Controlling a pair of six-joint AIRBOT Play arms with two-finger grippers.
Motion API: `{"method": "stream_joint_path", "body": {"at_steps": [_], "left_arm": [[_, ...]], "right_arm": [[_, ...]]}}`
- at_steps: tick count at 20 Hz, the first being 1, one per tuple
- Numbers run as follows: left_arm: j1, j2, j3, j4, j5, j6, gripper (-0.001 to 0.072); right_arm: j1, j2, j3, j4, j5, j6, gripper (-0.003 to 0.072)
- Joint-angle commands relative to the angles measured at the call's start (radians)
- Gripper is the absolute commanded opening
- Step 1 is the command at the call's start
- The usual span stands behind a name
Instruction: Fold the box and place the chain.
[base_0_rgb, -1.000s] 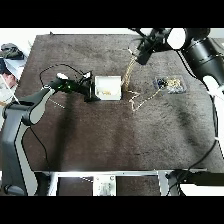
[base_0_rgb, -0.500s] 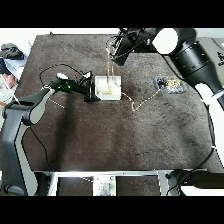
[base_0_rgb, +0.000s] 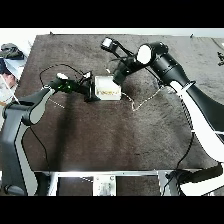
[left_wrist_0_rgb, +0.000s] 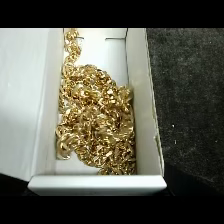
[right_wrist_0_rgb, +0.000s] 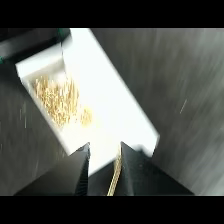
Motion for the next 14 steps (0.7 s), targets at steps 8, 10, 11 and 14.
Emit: {"method": "stream_joint_path", "body": {"at_steps": [8, 10, 11, 14], "left_arm": [[0.0, -0.001, 0.0, 0.0, 0.0, 0.0, 0.0516], [0.0, -0.001, 0.0, 0.0, 0.0, 0.0, 0.0515], [0.0, -0.001, 0.0, 0.0, 0.0, 0.0, 0.0515], [0.0, -0.001, 0.0, 0.0, 0.0, 0.0, 0.0515]], "right_arm": [[-0.206, -0.014, -0.362, 0.02, -0.062, 0.098, 0.0415], [-0.2, -0.018, -0.393, 0.021, -0.11, 0.097, 0.0368], [-0.198, -0.028, -0.394, 0.027, -0.116, 0.093, 0.0362], [-0.195, -0.055, -0.394, 0.076, -0.142, 0.063, 0.0362]]}}
